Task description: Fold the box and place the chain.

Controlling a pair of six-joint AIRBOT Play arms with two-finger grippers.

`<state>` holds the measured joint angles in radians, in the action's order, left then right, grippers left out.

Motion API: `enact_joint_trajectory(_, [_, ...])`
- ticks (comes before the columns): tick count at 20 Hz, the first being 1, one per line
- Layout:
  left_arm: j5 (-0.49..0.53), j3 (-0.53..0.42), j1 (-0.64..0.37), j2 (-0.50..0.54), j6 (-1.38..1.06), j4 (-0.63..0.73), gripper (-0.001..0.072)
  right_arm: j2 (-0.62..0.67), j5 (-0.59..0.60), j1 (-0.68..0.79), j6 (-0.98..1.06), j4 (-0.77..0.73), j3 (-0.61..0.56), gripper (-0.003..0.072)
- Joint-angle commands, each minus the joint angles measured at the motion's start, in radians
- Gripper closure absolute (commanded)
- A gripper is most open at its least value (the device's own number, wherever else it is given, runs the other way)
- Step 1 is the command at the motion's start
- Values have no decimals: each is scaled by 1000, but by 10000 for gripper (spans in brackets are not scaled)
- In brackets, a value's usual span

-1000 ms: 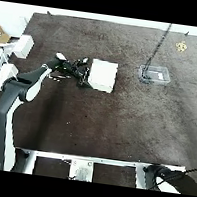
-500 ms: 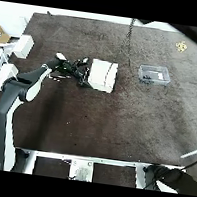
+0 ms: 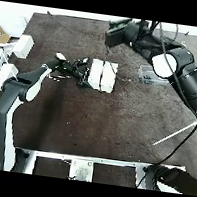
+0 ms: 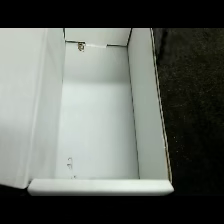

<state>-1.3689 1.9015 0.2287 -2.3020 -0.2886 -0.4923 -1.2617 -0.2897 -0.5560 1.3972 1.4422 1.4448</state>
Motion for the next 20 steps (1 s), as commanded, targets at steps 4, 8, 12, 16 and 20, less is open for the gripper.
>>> enact_joint_trajectory(4, [0, 1, -1, 0, 0, 0, 302, -12, 48, 9, 13, 40, 109, 682])
enact_joint_trajectory(8, [0, 1, -1, 0, 0, 0, 302, -14, 71, 11, 13, 77, 109, 682])
enact_joint_trajectory(12, [0, 1, -1, 0, 0, 0, 302, -19, -38, 27, 21, 74, 109, 682])
enact_joint_trajectory(16, [0, 1, -1, 0, 0, 0, 302, -19, -171, 26, 21, 1, 22, 682])
enact_joint_trajectory(20, [0, 1, -1, 0, 0, 0, 302, -19, -150, 26, 21, -129, -206, 682])
